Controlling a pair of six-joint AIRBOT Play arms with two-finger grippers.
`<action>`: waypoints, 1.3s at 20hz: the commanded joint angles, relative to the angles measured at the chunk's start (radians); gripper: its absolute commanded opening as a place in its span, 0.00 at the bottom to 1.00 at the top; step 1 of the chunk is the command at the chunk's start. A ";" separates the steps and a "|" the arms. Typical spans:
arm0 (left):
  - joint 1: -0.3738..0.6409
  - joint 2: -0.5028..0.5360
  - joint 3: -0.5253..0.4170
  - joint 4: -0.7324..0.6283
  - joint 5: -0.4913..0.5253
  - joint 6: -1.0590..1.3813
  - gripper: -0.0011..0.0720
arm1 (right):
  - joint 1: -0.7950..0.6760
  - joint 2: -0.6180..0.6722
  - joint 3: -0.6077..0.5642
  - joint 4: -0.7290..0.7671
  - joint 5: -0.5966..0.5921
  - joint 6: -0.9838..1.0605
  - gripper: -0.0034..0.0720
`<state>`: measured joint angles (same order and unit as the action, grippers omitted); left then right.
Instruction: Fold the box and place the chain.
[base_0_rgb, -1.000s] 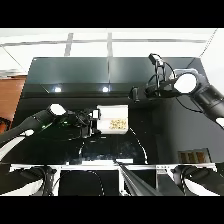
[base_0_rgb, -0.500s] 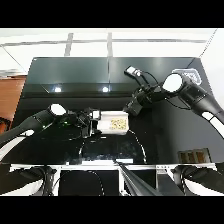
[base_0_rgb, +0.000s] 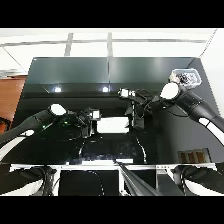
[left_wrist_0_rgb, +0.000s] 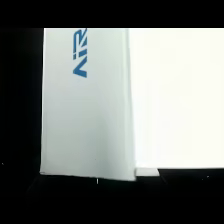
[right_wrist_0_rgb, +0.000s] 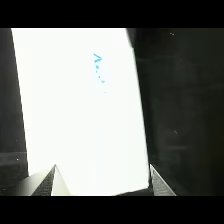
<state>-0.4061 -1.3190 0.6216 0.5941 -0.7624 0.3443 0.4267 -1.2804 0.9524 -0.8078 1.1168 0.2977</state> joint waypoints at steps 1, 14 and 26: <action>0.000 0.000 0.000 0.000 0.000 0.000 0.47 | 0.026 0.001 -0.014 0.022 -0.003 -0.064 0.99; 0.000 0.000 0.000 0.000 -0.001 0.000 0.47 | 0.087 0.001 -0.014 -0.035 -0.082 -0.008 0.51; 0.000 0.000 0.000 0.000 -0.001 0.000 0.47 | 0.099 -0.002 -0.019 -0.042 -0.083 0.013 0.30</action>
